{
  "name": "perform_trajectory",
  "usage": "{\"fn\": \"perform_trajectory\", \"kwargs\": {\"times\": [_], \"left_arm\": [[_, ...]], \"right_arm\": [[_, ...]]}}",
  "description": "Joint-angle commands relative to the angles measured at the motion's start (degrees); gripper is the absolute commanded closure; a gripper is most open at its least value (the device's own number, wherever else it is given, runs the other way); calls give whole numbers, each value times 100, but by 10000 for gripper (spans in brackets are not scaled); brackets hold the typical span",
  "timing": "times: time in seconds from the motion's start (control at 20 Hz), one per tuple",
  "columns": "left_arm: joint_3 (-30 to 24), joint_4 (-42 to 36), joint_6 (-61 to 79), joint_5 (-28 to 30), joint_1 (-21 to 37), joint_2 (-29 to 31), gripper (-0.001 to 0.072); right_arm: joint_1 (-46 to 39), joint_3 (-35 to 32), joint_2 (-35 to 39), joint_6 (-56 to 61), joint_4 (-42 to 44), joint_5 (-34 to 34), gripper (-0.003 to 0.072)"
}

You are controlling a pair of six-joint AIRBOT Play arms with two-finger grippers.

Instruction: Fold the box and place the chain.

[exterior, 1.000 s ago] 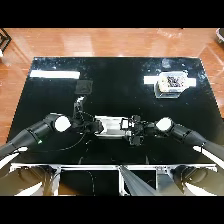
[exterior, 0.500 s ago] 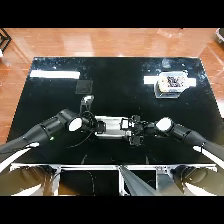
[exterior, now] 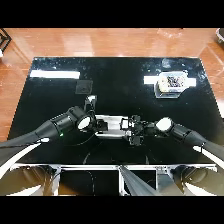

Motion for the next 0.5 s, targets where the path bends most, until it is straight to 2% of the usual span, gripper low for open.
{"fn": "perform_trajectory", "kwargs": {"times": [0.0, 0.1, 0.3, 0.45], "left_arm": [[33, 105, -245, 11, -13, -37, 233], [35, 142, -273, 31, -13, -70, 262], [35, 118, -299, 44, -15, -162, 264], [48, 116, -299, 7, -13, -162, 298]], "right_arm": [[4, 0, 0, 2, 0, 0, 440], [4, 0, 0, 2, 0, 0, 440], [4, 0, 0, 2, 0, 0, 440], [4, 0, 0, 2, 0, 0, 440]]}}
